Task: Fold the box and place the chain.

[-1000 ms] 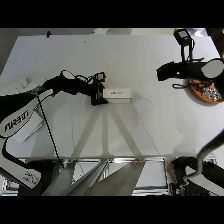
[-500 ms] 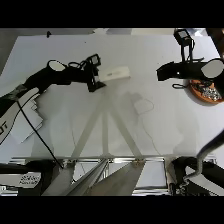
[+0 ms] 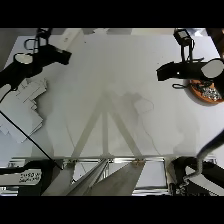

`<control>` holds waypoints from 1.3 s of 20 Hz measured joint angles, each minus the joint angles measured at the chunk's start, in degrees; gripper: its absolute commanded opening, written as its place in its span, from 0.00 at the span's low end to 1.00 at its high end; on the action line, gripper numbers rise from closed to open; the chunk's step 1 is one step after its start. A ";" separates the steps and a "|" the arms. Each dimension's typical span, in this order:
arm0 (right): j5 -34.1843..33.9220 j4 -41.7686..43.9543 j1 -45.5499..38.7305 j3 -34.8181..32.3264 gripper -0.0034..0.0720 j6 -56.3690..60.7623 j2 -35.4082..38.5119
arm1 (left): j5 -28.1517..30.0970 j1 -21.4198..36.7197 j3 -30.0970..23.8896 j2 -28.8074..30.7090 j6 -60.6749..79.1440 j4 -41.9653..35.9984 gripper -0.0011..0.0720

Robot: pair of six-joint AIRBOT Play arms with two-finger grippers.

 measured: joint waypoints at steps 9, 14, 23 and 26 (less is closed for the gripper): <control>0.00 0.00 0.00 0.00 0.06 0.02 0.00 | -6.05 7.54 -0.04 -5.86 -47.19 41.53 0.02; 0.02 0.00 0.02 0.00 0.06 0.02 0.00 | -6.93 7.93 0.04 -11.10 -54.82 47.36 0.03; 0.00 0.02 0.00 0.00 0.06 0.00 0.00 | -12.90 8.11 -0.13 -10.19 -57.02 49.66 0.98; 0.00 0.02 0.00 0.00 0.06 0.02 0.00 | -13.55 8.09 -0.04 -5.05 -57.02 49.59 0.98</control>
